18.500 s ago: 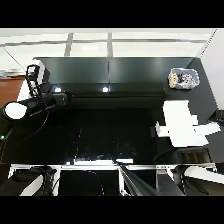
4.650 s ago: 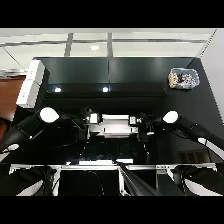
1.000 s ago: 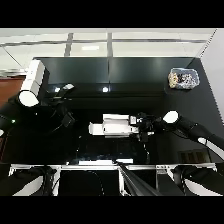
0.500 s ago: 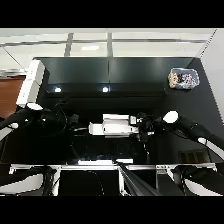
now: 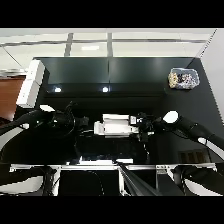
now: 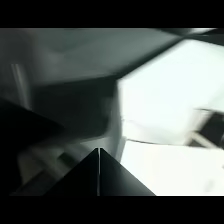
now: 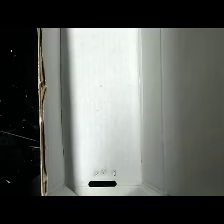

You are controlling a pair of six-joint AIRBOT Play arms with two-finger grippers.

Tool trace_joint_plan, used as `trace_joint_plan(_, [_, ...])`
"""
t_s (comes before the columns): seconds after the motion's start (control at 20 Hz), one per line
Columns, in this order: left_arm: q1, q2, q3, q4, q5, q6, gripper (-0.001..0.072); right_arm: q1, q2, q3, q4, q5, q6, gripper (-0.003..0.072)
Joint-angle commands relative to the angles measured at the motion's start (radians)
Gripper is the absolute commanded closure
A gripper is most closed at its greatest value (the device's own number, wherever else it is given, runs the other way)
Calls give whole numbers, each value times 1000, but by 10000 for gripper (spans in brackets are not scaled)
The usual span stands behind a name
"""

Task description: Fold the box and place the chain.

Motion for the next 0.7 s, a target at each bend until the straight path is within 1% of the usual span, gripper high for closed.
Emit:
trace_joint_plan(0.0, [60, 5, 21, -76, -90, 72, 684, 1, 0, 0, 0, 1, 0, 618])
trace_joint_plan(0.1, [88, 8, 42, -76, -154, 72, 678, 1, 0, 0, 0, 0, 0, 618])
trace_joint_plan(0.15, [89, 8, 49, -75, -176, 74, 606, 1, 0, 0, 0, 0, 0, 618])
trace_joint_plan(0.2, [81, 8, 51, -76, -186, 79, 424, 1, 0, 0, 0, 1, 0, 619])
trace_joint_plan(0.25, [67, 8, 51, -71, -183, 80, 261, 0, 0, 0, 0, -1, 0, 619])
trace_joint_plan(0.3, [50, 8, 51, -63, -177, 80, 160, 1, 0, 0, 0, 1, 0, 618])
trace_joint_plan(0.45, [18, 8, 51, -61, -159, 88, 161, 1, 0, 0, 0, 0, 0, 619])
trace_joint_plan(0.65, [14, 8, 51, -61, -162, 88, 161, 1, 0, 0, 0, 0, 0, 619])
